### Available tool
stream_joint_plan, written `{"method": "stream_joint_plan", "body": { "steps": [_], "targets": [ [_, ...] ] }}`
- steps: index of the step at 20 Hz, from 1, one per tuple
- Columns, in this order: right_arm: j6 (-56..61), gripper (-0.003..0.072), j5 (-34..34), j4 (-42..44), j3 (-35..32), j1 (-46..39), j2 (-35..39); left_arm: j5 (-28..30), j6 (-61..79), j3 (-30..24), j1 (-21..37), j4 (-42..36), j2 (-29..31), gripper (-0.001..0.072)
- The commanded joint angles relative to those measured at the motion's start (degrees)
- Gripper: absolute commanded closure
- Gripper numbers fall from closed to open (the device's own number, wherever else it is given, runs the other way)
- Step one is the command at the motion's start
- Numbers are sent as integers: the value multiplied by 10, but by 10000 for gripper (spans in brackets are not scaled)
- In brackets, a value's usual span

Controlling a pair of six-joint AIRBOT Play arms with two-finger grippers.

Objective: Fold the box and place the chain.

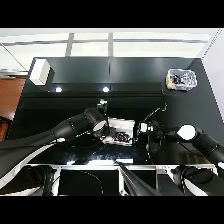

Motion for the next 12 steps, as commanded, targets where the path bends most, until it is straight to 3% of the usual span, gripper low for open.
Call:
{"method": "stream_joint_plan", "body": {
  "steps": [1,9,10,11,12],
  "targets": [
    [-63,-23,-17,38,-4,15,-17,-2,-1,0,2,1,0,678],
    [-118,-15,-14,44,-4,16,-54,-2,-1,0,2,0,0,677],
    [-118,54,-17,44,-4,16,-55,-2,0,0,2,0,0,677],
    [-118,272,-16,44,-4,16,-55,-2,-1,0,2,0,0,677],
    [-118,391,-16,44,-4,16,-55,-2,-1,0,2,0,0,677]
  ]
}}
